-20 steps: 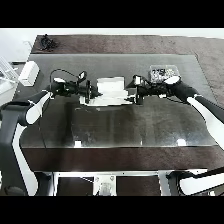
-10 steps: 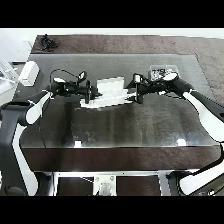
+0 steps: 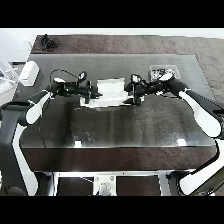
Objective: Fold the box and place the chain.
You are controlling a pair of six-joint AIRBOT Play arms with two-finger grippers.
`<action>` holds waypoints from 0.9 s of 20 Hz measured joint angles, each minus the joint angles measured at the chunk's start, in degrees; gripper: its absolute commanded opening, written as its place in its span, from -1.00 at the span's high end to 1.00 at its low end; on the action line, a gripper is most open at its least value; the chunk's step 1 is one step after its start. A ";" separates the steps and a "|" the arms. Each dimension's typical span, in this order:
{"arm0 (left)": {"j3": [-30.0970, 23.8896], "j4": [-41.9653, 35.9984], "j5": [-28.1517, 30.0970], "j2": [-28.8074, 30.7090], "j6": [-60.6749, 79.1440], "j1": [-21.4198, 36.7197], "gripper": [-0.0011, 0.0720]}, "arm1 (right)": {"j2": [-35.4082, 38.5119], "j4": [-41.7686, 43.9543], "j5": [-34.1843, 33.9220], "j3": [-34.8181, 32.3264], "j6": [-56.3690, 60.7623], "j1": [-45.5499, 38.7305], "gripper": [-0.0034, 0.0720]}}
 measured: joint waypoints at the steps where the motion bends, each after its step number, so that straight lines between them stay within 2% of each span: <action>1: 0.00 0.00 -0.11 0.00 0.00 0.00 0.92 | -0.13 0.13 0.20 0.04 0.15 0.20 -0.93; 18: -0.04 -0.02 -0.31 0.00 -0.02 0.00 0.92 | -5.42 5.11 1.09 0.85 -5.09 0.92 -0.93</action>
